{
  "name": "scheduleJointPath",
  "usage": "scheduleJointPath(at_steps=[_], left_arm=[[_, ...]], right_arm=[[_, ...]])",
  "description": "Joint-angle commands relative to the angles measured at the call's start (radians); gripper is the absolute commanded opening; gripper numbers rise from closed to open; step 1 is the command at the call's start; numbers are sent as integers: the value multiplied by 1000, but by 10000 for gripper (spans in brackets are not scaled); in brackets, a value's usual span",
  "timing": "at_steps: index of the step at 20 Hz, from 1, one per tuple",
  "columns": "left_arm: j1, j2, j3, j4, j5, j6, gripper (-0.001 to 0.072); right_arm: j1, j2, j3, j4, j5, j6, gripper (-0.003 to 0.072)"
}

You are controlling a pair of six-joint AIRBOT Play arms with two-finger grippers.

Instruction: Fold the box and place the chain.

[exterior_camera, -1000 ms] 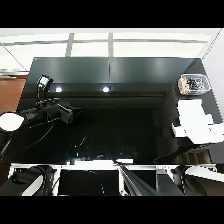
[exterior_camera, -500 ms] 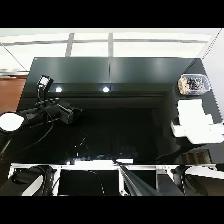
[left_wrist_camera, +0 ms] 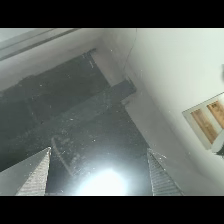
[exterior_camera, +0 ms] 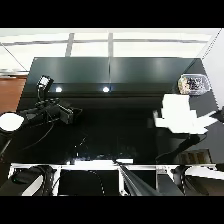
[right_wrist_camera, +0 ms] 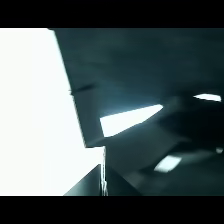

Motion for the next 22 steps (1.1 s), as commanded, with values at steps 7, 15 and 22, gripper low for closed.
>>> scheduleJointPath(at_steps=[7, 15, 22], left_arm=[[-1, -31, 0, -3, 3, -50, 711], [32, -393, 111, -309, -150, -187, 707], [31, -784, 315, -413, -426, -35, 707]], right_arm=[[402, 345, -550, 536, -251, -161, 13], [779, 657, -869, 814, -600, -235, 13], [876, 657, -869, 805, -620, -235, 13]])
